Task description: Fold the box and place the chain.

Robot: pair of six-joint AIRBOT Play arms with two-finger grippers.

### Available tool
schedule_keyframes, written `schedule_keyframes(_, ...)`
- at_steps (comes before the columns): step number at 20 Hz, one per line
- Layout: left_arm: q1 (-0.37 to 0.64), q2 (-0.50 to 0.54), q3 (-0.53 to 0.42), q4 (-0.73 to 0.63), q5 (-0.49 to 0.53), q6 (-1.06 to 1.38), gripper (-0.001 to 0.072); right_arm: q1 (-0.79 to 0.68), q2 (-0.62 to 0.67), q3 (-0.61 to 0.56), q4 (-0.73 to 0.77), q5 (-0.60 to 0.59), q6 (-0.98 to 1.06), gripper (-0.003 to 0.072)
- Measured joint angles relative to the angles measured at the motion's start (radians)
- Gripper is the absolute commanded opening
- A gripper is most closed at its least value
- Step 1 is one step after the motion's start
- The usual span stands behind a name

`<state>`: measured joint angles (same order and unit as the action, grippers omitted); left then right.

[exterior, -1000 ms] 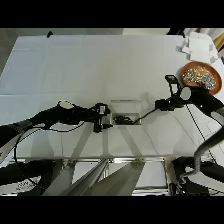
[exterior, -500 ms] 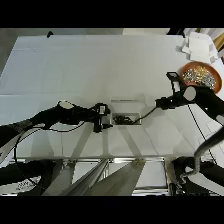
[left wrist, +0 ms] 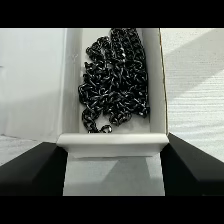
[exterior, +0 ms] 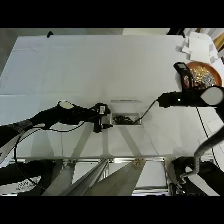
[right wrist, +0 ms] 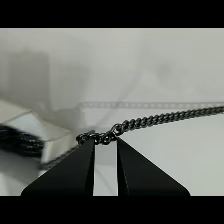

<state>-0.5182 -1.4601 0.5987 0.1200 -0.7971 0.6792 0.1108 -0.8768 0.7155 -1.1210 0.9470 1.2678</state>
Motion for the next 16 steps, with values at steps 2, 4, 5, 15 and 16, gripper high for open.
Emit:
schedule_keyframes(2,0.000,0.000,0.000,0.000,0.000,0.000,0.0070,0.000,0.074,0.000,0.098,0.039,-0.064,0.0013)
schedule_keyframes(4,0.000,0.000,0.000,0.000,0.000,0.000,0.0071,0.000,0.136,0.000,0.187,0.077,-0.108,0.0013)
schedule_keyframes(5,0.000,0.000,0.000,0.000,0.000,0.000,0.0070,0.000,0.160,0.000,0.227,0.095,-0.122,0.0014)
schedule_keyframes(15,0.000,0.000,0.000,0.000,0.000,0.000,0.0071,0.167,0.180,0.000,0.465,0.084,-0.193,0.0014)
schedule_keyframes(16,0.000,0.000,0.000,0.000,0.000,0.000,0.0070,0.200,0.155,0.000,0.457,0.063,-0.195,0.0014)
